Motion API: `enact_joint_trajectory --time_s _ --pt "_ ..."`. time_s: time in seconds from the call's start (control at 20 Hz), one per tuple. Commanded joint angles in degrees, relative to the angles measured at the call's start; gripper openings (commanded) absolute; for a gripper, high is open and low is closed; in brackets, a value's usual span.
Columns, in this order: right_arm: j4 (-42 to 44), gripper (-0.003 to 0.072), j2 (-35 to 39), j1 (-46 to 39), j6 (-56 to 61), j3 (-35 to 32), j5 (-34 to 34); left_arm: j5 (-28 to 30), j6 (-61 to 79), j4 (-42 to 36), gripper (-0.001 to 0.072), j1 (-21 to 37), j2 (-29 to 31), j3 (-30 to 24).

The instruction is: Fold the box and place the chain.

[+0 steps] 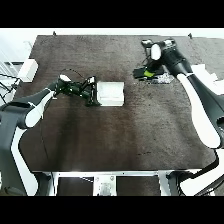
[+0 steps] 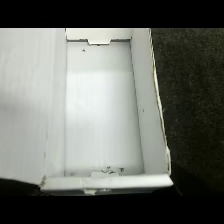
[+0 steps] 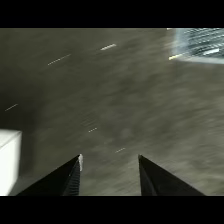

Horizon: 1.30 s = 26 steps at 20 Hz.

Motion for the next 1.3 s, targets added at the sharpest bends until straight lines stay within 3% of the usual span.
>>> enact_joint_trajectory --time_s 0.0,0.25,0.4,0.6,1.1,1.25 --pt "2.21 0.0410 -0.39 -6.73 -5.49 -0.09 -6.12 0.04 0.02 0.00 0.0494 0.07 -0.02 0.00" --pt "4.66 0.0409 -3.21 -12.37 -10.23 -0.02 -16.00 0.00 0.00 0.00 0.0495 0.07 -0.02 0.00" --pt "11.32 0.0408 -6.64 -15.08 -15.98 0.87 -17.88 0.00 0.00 -0.02 0.0494 0.07 -0.02 0.00" --pt "13.77 0.0368 -11.19 -16.59 -18.97 3.23 -20.52 0.00 0.00 -0.02 0.0494 0.07 -0.02 0.00" --pt "20.79 0.0366 -16.33 -17.09 -23.34 6.56 -15.98 0.04 0.00 0.00 0.0494 0.07 -0.02 0.00" --pt "20.76 0.0293 -17.18 -16.72 -23.39 6.54 -14.51 0.04 0.02 0.00 0.0494 0.07 -0.02 0.00"
